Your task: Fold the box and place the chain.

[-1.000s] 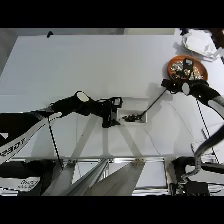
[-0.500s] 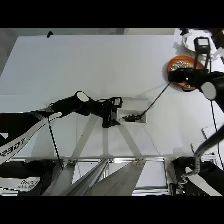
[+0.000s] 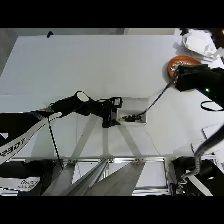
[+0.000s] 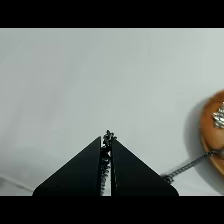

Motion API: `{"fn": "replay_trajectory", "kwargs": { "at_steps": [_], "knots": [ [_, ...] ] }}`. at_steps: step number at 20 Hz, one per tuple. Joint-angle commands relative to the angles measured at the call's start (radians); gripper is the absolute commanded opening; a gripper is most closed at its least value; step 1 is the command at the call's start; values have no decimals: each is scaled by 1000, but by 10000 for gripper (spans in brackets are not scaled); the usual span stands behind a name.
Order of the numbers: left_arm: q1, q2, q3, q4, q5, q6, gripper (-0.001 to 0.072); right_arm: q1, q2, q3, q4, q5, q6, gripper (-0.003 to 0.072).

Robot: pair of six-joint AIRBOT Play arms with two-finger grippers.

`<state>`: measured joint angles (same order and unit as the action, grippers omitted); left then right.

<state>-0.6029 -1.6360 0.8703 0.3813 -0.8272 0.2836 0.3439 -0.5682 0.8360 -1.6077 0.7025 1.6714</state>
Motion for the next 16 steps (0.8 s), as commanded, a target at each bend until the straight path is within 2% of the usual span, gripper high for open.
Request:
{"fn": "replay_trajectory", "kwargs": {
  "at_steps": [1, 6, 10, 16],
  "knots": [
    [1, 0, 0, 0, 0, 0, 210, 63, 64, 1, 130, 36, -61, 12],
    [1, 0, 0, 0, 0, 0, 210, 150, 53, 1, 159, 218, -61, 12],
    [1, 0, 0, 0, 0, 0, 210, 201, 11, 1, 281, 245, -61, 12],
    [1, 0, 0, 0, 0, 0, 210, 266, -156, -4, 280, 343, -61, 12]
  ]
}}
